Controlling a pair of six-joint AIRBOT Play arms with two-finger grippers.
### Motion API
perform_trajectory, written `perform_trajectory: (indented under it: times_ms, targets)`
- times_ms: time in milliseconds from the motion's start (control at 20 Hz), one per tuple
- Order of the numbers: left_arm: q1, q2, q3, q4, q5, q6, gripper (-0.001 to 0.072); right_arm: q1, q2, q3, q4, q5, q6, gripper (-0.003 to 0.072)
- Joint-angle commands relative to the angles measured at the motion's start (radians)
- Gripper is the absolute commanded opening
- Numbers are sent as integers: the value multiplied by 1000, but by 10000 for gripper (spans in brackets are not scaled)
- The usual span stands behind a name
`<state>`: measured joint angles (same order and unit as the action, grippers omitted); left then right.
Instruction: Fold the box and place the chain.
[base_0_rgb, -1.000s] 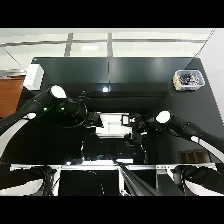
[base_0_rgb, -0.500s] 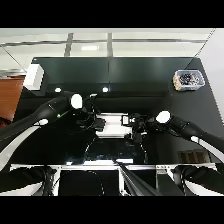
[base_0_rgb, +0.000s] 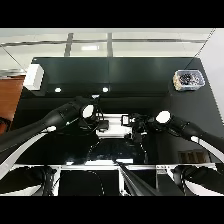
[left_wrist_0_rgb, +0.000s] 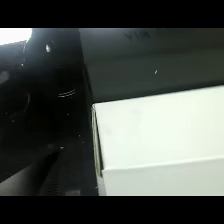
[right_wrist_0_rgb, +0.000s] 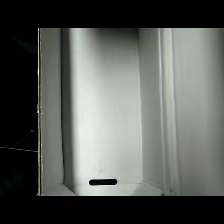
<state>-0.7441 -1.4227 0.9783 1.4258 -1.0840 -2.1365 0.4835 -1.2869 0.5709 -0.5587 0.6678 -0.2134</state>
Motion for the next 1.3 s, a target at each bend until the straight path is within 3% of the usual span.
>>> perform_trajectory:
  times_ms: [0,50,200,350,400,500,550,600,650,700,800,950,1050,1250]
  targets:
    - [-19,-2,6,34,16,-133,426,1,-1,0,0,1,0,423]
    - [-19,-2,6,33,21,-145,281,1,-1,0,0,1,0,423]
    - [-26,-2,6,27,28,-141,24,1,-1,0,0,1,0,423]
    - [-27,-2,6,27,28,-142,26,1,-1,0,0,1,0,423]
    - [-27,-2,6,27,28,-142,95,1,-1,0,0,1,0,423]
    - [-26,-2,12,24,18,-142,501,1,-1,0,0,1,0,423]
    - [-24,-2,15,24,10,-142,522,1,-1,0,0,1,0,423]
    - [-23,-2,16,24,7,-142,506,1,-1,0,0,1,0,423]
    - [-23,-3,16,27,6,-142,379,1,-1,0,0,1,0,423]
    - [-23,-4,16,31,6,-142,184,1,-1,0,0,1,0,423]
    - [-24,-6,16,33,10,-141,24,1,-1,0,0,1,0,423]
    - [-24,-6,16,36,9,-138,24,1,-1,0,0,1,0,426]
    - [-23,-6,16,36,8,-138,24,0,1,0,0,1,1,720]
    - [-23,-6,16,36,2,-138,24,0,61,0,-151,49,86,720]
